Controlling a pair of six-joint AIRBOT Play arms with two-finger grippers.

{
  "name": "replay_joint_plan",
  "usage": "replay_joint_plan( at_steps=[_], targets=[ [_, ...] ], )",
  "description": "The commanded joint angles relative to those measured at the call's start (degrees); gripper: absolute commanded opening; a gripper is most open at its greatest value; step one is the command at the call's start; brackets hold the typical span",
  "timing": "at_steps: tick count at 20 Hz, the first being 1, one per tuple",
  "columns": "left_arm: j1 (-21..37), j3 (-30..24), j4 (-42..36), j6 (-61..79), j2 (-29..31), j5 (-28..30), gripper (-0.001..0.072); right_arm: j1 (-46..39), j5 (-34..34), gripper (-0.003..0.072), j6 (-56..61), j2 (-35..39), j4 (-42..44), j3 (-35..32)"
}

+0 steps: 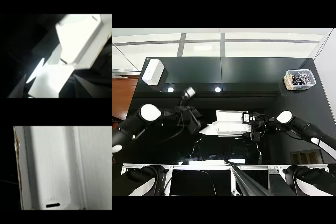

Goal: Fold the box and place the chain.

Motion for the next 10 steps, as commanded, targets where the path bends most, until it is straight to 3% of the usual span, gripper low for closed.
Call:
replay_joint_plan(
  at_steps=[1, 5, 10],
  targets=[
    [-2.7, -6.4, -1.4, 23.9, 1.8, 2.8, 0.0705, 0.0, 0.0, 0.0490, 0.0, 0.0, 0.0, 0.0],
    [-8.0, -4.6, -0.5, 29.9, -2.7, 6.7, 0.0705, 0.0, 0.0, 0.0490, 0.0, 0.0, 0.0, 0.0],
    [-8.1, 1.8, -1.2, 29.7, -9.7, 4.6, 0.0693, 0.0, 0.0, 0.0490, 0.0, 0.0, 0.0, 0.0]
  ],
)
